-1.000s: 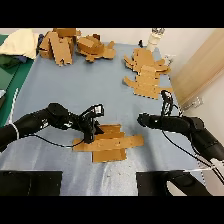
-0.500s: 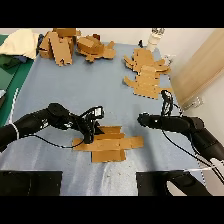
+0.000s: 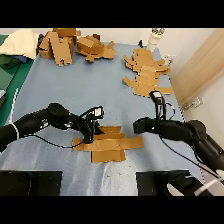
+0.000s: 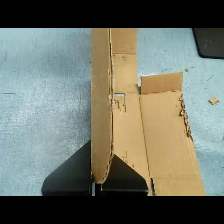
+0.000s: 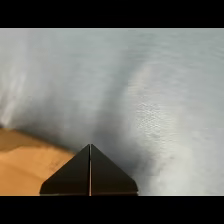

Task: Fold the box.

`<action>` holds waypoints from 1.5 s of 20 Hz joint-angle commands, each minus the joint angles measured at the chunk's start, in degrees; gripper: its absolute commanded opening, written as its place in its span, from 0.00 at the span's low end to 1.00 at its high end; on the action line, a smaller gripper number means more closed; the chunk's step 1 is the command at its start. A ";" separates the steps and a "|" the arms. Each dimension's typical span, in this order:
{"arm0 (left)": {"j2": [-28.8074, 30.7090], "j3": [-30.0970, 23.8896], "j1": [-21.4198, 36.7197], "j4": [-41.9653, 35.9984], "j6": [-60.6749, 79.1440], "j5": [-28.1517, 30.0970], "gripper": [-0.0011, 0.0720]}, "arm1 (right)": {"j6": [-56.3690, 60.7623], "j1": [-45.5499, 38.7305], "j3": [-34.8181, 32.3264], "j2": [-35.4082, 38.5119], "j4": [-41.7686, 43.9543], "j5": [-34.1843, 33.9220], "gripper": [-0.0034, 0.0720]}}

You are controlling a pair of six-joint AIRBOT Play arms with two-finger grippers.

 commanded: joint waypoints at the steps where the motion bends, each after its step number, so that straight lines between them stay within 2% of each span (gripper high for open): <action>1: -0.02 0.00 0.07 0.02 0.00 0.00 0.03 | 0.55 14.03 0.04 5.77 -1.88 -5.53 0.04; 3: -0.02 0.00 0.07 0.02 0.00 0.00 0.03 | 5.33 26.49 0.02 7.30 -4.07 -9.27 0.04; 5: -0.02 0.00 0.07 0.02 0.00 0.00 0.03 | 14.78 39.56 -0.79 6.84 -13.16 -12.94 0.04; 8: -0.02 0.00 0.07 0.02 0.00 0.02 0.03 | 25.57 56.87 -5.40 5.14 -29.79 -12.33 0.05; 9: -0.02 0.00 0.07 0.02 0.00 0.02 0.03 | 26.84 60.57 -6.73 3.87 -33.83 -12.31 0.05; 10: -0.02 0.00 0.07 0.02 0.00 0.00 0.03 | 26.82 63.04 -7.87 2.14 -37.03 -12.09 0.09; 11: -0.02 0.00 0.07 0.02 0.00 0.02 0.03 | 26.82 63.98 -8.55 0.35 -39.47 -11.63 0.34; 12: -0.02 0.00 0.07 0.02 0.00 0.00 0.03 | 26.82 64.06 -8.74 -1.66 -41.38 -11.13 0.55; 15: -0.02 0.00 0.07 0.02 0.00 0.00 0.03 | 26.84 63.95 -8.72 -6.10 -47.74 -8.28 0.55; 18: -0.02 0.00 0.07 0.02 0.00 0.02 0.03 | 26.84 63.95 -8.72 -9.44 -48.61 -3.85 0.55; 25: -0.02 0.00 0.07 0.02 0.00 0.02 0.03 | 29.40 63.95 -8.70 -16.37 -49.62 -2.56 0.55; 30: -0.02 0.00 0.07 0.02 0.00 0.00 0.03 | 39.87 63.95 -8.09 -16.00 -59.19 -4.63 0.54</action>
